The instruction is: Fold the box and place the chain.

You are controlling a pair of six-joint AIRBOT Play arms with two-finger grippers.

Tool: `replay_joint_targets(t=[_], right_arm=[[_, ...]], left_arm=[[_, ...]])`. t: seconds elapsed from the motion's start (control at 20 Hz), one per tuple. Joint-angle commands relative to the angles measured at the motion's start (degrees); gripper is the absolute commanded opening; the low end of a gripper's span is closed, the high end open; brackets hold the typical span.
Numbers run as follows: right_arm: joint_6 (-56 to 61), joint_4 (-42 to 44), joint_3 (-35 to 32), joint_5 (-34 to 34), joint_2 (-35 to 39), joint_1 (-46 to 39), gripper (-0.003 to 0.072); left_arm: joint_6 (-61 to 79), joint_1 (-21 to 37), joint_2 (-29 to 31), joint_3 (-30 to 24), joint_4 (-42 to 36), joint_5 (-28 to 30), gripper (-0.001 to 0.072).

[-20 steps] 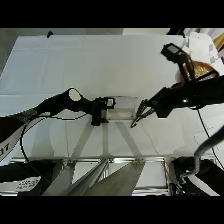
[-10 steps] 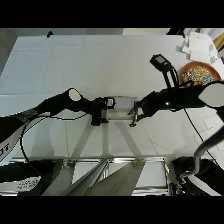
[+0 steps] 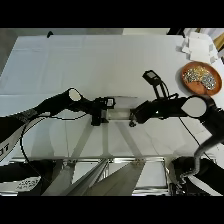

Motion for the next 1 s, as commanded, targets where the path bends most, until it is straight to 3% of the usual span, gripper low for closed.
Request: replay_joint_targets(t=[0.0, 0.3, 0.75, 0.85, 0.95], right_arm=[[0.1, 0.3, -0.8, -6.2, -2.6, 4.7, 0.0016], [0.3, 0.5, -0.8, -10.7, -12.0, 6.2, 0.0016], [0.2, 6.6, -0.8, -17.7, -15.9, 6.2, 0.0020], [0.2, 6.6, -0.8, -17.6, -15.9, 6.2, 0.0097], [0.2, 6.6, -0.7, -17.5, -15.9, 6.2, 0.0116]], left_arm=[[0.0, 0.0, 0.0, 0.0, 0.0, 0.0, 0.0009], [0.0, 0.0, 0.0, 0.0, 0.0, 0.0, 0.0009], [0.0, 0.0, 0.0, 0.0, 0.0, 0.0, 0.0009], [0.0, 0.0, 0.0, 0.0, 0.0, 0.0, 0.0009], [0.0, 0.0, 0.0, 0.0, 0.0, 0.0, 0.0009]])
